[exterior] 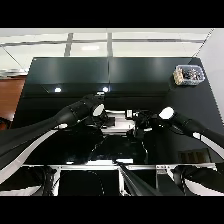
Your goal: Fold the box and place the chain.
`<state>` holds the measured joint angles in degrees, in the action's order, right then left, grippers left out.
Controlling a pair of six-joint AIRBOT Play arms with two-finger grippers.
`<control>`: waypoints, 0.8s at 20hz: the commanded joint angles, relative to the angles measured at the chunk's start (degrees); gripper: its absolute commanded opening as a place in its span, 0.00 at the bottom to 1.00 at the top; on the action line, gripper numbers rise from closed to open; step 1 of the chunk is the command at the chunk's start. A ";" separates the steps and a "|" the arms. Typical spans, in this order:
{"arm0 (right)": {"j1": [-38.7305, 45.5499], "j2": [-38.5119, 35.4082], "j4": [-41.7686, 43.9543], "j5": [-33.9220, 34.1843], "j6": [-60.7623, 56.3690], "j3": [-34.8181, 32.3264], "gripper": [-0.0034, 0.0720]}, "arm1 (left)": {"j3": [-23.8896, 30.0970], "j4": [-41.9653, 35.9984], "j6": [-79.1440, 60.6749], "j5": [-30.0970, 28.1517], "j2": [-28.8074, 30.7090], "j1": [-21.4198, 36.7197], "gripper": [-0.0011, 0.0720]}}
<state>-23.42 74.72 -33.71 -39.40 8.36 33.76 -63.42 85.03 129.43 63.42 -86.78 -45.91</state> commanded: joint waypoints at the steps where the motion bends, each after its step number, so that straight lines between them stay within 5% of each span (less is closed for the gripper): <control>1: -0.04 0.02 0.00 -0.02 0.00 0.00 0.61 | -0.07 0.00 0.04 -0.35 -0.13 0.04 0.22; 3: -0.04 0.02 0.00 -0.02 0.00 0.00 0.61 | -0.07 0.00 0.04 -0.39 -0.15 0.07 0.18; 4: -0.04 0.02 0.00 -0.02 0.00 0.00 0.61 | -0.07 0.02 0.04 -0.50 -0.15 0.07 0.06; 10: -0.04 0.02 0.00 0.00 0.00 0.00 0.62 | -0.07 0.00 -0.02 -0.81 -0.13 0.04 0.05; 11: -0.04 0.00 0.02 0.02 0.00 0.00 0.91 | -0.07 0.04 -0.02 -0.81 -0.13 0.07 0.05; 12: -0.04 -0.24 -0.07 0.00 0.00 0.04 1.00 | -0.07 0.42 0.00 -0.83 -0.09 0.07 0.05; 16: 0.15 -5.88 -6.10 -1.33 -2.43 0.04 1.00 | -0.04 3.04 0.04 -0.15 1.16 0.07 0.05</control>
<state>-23.38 72.05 -36.71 -39.79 7.44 33.69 -63.44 86.21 129.38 62.67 -86.35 -45.87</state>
